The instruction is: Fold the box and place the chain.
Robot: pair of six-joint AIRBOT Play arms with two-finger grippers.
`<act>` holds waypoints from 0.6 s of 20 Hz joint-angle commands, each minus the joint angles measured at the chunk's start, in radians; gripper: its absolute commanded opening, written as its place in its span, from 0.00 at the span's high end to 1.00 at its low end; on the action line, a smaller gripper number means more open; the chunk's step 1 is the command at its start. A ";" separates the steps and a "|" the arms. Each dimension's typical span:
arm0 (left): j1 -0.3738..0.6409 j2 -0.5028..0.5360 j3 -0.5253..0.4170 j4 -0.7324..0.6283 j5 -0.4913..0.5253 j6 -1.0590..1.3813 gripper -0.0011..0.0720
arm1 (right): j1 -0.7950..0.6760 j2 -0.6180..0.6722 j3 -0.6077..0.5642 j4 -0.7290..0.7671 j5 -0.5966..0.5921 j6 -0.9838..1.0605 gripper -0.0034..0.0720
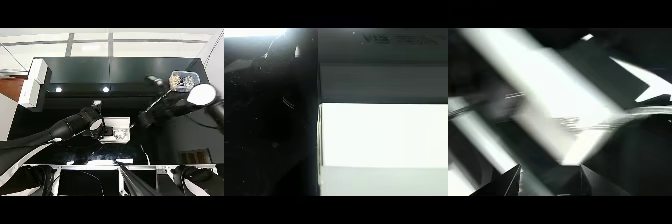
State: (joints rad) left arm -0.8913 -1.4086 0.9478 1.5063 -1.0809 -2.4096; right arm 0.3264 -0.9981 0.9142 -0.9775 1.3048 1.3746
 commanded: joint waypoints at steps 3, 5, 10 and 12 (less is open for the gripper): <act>0.000 0.000 0.000 0.000 0.002 0.000 0.94 | -0.311 0.029 -0.048 -0.331 -0.250 0.087 0.36; 0.001 0.000 0.000 0.000 0.002 0.000 0.94 | -0.361 -0.011 -0.083 -0.367 -0.431 0.144 0.02; 0.000 0.000 0.000 0.000 0.002 0.000 0.94 | -0.376 -0.244 -0.071 -0.370 -0.748 0.392 0.02; 0.000 0.000 0.000 0.000 -0.001 0.000 0.94 | -0.376 -0.344 -0.023 -0.370 -0.757 0.468 0.10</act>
